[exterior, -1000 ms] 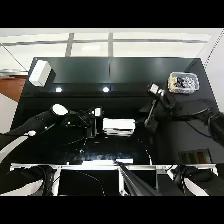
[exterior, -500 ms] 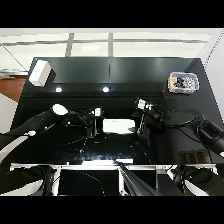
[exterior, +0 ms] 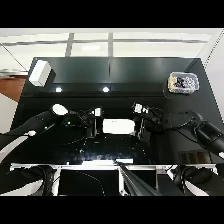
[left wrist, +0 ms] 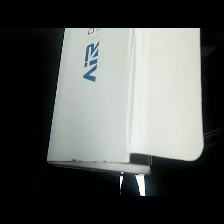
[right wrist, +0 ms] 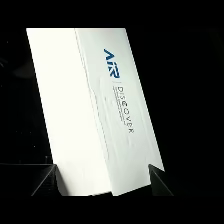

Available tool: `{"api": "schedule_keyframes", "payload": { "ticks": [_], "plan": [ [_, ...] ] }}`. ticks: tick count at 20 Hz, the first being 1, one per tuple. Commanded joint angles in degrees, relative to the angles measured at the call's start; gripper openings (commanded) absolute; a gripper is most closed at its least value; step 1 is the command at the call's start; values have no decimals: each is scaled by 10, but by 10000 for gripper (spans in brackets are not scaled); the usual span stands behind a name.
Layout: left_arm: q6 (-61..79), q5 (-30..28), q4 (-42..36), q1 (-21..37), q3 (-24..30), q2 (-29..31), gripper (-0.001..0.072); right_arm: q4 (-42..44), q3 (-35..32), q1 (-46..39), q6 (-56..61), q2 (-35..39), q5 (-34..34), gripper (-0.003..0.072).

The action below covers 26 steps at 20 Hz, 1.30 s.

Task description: Fold the box and place the chain.

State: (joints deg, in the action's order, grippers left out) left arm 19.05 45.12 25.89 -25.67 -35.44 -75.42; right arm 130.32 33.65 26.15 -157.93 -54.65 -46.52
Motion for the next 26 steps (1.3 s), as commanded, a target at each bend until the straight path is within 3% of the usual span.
{"api": "schedule_keyframes", "payload": {
  "ticks": [1, 9, 11, 15, 16, 24, 26],
  "plan": [
    [0, 0, 0, 0, 0, 0, 339, -44, 0, 9, 52, 0, 30, 692],
    [0, 0, 0, 0, 0, 0, 339, -44, 0, 16, 54, -1, 65, 689],
    [0, 0, 0, 0, 0, 0, 339, -43, 0, 25, 54, -1, 73, 566],
    [0, 0, 0, 0, 0, 0, 339, -43, 0, 29, 54, -1, 79, 551],
    [0, 0, 0, 0, 0, 0, 339, -43, 0, 29, 54, -1, 80, 467],
    [0, 0, 1, 0, 0, 0, 339, -42, 0, 53, 54, -4, 78, 461],
    [0, 0, 5, 0, 0, 0, 339, -42, 0, 55, 67, -8, 78, 295]
  ]
}}
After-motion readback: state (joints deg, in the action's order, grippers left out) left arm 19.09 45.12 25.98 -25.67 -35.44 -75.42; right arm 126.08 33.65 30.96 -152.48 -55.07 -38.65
